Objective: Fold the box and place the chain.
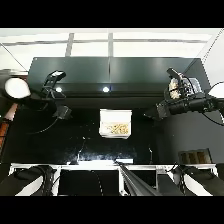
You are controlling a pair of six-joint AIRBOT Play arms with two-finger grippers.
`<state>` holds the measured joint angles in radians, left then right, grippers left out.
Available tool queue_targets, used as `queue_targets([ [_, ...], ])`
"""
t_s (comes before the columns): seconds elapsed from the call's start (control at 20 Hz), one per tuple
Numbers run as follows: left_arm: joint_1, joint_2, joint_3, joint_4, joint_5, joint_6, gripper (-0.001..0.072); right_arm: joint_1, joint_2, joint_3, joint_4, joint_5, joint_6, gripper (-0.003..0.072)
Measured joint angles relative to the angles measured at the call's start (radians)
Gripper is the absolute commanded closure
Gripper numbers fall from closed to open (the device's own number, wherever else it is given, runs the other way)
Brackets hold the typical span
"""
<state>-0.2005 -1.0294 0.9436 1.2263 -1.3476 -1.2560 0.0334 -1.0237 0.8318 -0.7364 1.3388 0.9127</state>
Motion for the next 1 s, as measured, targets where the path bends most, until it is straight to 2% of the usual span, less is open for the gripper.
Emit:
queue_targets([
  [0.15, 0.110, -0.005, -0.091, -0.264, 0.043, 0.465, -0.0007, 0.000, 0.000, 0.000, -0.010, -0.013, 0.016, -0.0033],
  [0.3, 0.133, -0.030, -0.184, -0.413, 0.120, 0.847, -0.0005, 0.000, 0.000, 0.000, -0.046, -0.023, 0.027, -0.0033],
  [0.6, 0.097, -0.141, -0.266, -0.516, 0.195, 1.339, -0.0003, 0.000, 0.000, 0.000, -0.085, -0.032, 0.066, -0.0032],
  [0.8, 0.056, -0.262, -0.274, -0.543, 0.208, 1.545, -0.0003, 0.000, 0.000, 0.000, -0.092, -0.039, 0.076, -0.0032],
  [1.0, 0.032, -0.320, -0.269, -0.607, 0.187, 1.661, -0.0003, 0.000, 0.000, 0.000, -0.095, -0.041, 0.083, -0.0032],
])
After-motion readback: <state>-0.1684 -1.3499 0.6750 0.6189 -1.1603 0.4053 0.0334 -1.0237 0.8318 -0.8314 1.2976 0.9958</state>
